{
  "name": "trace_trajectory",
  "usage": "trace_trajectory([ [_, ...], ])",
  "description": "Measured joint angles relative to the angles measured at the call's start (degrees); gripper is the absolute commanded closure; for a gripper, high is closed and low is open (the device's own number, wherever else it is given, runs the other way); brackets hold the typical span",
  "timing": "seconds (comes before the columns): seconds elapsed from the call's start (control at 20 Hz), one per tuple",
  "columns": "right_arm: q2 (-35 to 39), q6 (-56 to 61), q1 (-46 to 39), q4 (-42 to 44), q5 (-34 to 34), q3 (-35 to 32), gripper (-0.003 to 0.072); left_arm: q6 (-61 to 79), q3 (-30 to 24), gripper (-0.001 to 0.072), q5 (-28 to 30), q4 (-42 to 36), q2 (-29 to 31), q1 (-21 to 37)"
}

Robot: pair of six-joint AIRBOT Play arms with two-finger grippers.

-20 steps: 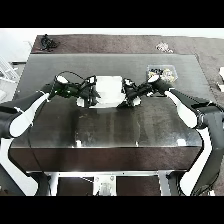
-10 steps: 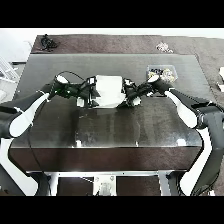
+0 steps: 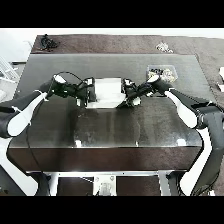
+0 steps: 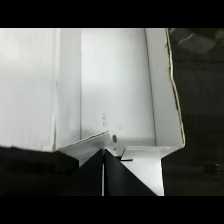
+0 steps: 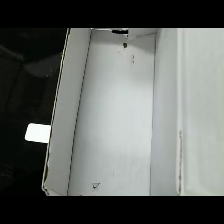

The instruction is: Fold the box and place the chain.

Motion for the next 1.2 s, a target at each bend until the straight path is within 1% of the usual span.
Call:
trace_trajectory([
  [0.2, 0.0, 0.02, 0.0, 0.02, -0.02, 0.0, 0.0123, -0.92, 0.0, 0.0693, -1.99, -0.33, 1.55, 3.61],
  [0.4, 0.0, 0.04, 0.0, 0.02, 0.0, 0.0, 0.0122, -6.01, 0.0, 0.0694, -4.7, -3.06, 5.77, 6.05],
  [0.6, 0.0, 0.04, 0.0, 0.02, 0.0, 0.0, 0.0123, -20.87, -0.04, 0.0695, -5.31, -3.67, 11.56, 6.82],
  [0.7, 0.0, 0.04, 0.0, 0.02, -0.02, 0.0, 0.0123, -31.21, -0.37, 0.0696, -4.66, -2.05, 14.6, 7.06],
  [0.8, 0.0, 0.04, 0.0, 0.02, -0.02, 0.0, 0.0122, -40.83, -2.1, 0.0695, -2.84, 0.59, 17.75, 7.5],
  [1.0, 0.0, 0.04, 0.0, 0.0, -0.02, 0.0, 0.0123, -58.18, -9.75, 0.0693, 0.98, 3.82, 23.08, 10.67],
  [1.1, 0.0, 0.07, 0.0, 0.02, -0.02, 0.0, 0.0123, -64.46, -13.31, 0.0692, 1.11, 4.63, 24.2, 12.52],
  [1.2, 0.0, 0.04, 0.0, 0.02, -0.02, 0.0, 0.0123, -69.13, -15.56, 0.0692, 1.05, 4.79, 24.87, 14.1],
])
